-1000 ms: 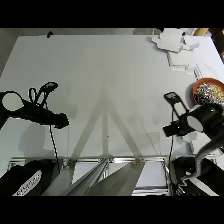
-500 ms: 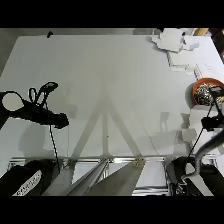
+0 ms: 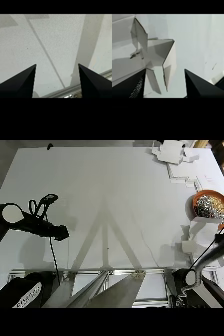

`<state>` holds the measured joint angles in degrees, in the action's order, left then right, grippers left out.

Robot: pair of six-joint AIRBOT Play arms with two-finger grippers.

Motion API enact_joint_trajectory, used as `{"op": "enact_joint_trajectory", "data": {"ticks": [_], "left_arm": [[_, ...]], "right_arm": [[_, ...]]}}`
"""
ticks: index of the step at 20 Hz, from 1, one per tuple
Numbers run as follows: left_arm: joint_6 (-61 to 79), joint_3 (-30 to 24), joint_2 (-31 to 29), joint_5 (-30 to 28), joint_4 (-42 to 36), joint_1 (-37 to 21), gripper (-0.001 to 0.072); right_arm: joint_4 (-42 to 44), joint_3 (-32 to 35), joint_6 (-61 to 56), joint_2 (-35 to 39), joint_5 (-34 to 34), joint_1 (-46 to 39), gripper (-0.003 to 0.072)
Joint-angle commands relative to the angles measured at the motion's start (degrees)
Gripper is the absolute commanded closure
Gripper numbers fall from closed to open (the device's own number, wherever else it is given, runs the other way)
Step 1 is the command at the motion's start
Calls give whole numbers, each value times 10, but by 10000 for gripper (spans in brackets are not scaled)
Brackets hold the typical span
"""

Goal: Fold the box and place the chain.

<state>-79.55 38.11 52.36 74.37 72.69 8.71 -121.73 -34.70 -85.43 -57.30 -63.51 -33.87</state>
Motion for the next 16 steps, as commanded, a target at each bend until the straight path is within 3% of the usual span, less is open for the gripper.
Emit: {"op": "enact_joint_trajectory", "data": {"ticks": [1, 5, 6, 7, 12, 16], "left_arm": [[0, 0, 0, 0, 0, 0, 131], [0, 0, 0, 0, 0, 0, 131], [0, 0, 0, 0, 0, 0, 131], [0, 0, 0, 0, 0, 0, 131], [0, 0, 0, 0, 0, 0, 131], [0, 0, -1, 0, 0, 0, 131]], "right_arm": [[-19, -1, 2, -40, 27, -20, 260], [-45, -1, 2, -75, 11, -20, 462], [-45, -1, 3, -75, 2, -19, 619], [-45, -1, 3, -72, -14, -14, 666], [26, -1, 2, 17, -76, 91, 666], [250, 0, 17, 123, -147, 204, 667]]}}
